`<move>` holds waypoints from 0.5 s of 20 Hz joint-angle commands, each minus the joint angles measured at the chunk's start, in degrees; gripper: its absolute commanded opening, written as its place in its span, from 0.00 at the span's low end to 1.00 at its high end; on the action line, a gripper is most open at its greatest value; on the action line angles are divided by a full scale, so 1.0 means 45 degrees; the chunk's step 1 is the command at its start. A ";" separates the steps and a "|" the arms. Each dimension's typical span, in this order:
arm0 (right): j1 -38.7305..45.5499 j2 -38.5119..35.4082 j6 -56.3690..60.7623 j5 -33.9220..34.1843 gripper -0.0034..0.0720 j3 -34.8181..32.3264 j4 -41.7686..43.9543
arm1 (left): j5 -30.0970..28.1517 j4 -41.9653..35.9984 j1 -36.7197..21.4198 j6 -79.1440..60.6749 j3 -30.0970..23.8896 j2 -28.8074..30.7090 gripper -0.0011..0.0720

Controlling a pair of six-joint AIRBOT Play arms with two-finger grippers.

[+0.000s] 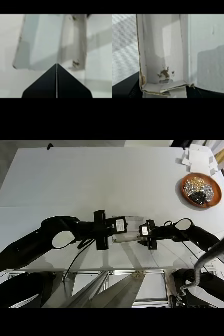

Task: Fold the box and place the chain.

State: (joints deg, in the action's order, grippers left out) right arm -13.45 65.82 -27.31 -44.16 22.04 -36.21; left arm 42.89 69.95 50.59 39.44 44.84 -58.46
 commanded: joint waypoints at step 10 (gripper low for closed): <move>0.0000 0.0010 0.0005 0.0000 0.47 -0.0005 0.0005 | 0.1836 0.0670 0.0010 -0.1122 -0.0005 -0.1860 0.03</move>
